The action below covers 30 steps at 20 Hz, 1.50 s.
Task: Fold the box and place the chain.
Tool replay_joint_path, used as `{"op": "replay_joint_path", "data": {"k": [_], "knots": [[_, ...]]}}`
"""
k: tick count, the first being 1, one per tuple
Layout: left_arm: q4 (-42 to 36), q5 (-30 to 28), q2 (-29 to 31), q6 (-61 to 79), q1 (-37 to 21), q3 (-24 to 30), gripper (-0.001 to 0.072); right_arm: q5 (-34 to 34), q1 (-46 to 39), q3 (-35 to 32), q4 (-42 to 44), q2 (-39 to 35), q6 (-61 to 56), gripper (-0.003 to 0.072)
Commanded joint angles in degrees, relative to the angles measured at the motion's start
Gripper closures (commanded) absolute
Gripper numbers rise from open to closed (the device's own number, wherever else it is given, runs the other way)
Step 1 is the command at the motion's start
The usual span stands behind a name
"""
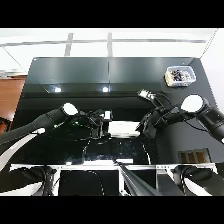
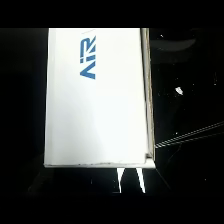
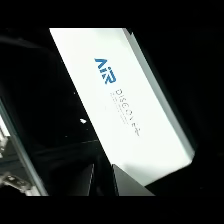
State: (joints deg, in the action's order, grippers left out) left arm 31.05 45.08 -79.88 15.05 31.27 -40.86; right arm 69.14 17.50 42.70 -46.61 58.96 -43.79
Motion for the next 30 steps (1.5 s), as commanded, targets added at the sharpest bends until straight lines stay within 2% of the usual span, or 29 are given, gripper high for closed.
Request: {"op": "replay_joint_path", "data": {"k": [1,3,5,9,12,16,30], "knots": [[0.0,0.0,0.0,-0.1,0.0,0.0,0.0368,3.2,-0.6,0.5,1.9,-0.2,-13.7,0.0567],[0.0,0.0,0.0,0.0,0.0,0.0,0.0368,2.3,-0.6,0.5,7.0,-0.2,-17.0,0.067],[0.0,0.0,0.0,-0.1,0.0,0.0,0.0368,-0.5,-0.5,0.2,10.9,-0.2,-22.3,0.0671],[0.0,0.0,0.0,-0.1,0.0,0.0,0.0368,-9.7,0.8,-4.5,12.5,0.2,-30.6,0.067],[0.0,0.0,0.0,-0.1,0.0,0.0,0.0368,-14.0,1.3,-8.4,12.5,1.6,-32.1,0.0671],[0.0,0.0,0.0,-0.1,0.0,0.0,0.0368,-14.1,1.2,-11.3,12.0,3.3,-32.1,0.067],[0.0,0.0,0.0,-0.1,0.0,0.0,0.0368,-18.3,3.3,-11.3,9.3,3.3,-32.0,0.067]]}}
